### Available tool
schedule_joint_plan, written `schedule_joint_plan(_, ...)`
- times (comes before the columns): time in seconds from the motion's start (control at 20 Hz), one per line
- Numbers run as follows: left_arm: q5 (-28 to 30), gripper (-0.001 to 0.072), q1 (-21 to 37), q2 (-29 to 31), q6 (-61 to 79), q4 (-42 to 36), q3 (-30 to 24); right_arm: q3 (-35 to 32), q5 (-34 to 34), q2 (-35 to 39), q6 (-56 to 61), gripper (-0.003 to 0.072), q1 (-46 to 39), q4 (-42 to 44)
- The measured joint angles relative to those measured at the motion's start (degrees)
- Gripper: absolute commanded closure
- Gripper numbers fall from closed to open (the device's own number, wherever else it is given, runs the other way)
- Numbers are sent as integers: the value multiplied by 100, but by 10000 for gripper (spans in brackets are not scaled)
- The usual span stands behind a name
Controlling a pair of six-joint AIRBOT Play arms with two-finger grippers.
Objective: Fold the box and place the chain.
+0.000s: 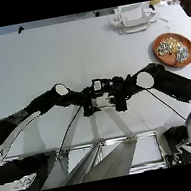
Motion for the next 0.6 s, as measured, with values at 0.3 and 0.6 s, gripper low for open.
schedule_joint_plan(0.3,0,456,0,0,-2,0,-2,-24,-24,2,98,669,0,24)
schedule_joint_plan(0.6,0,456,0,0,-2,0,-2,-59,118,-225,186,669,0,42)
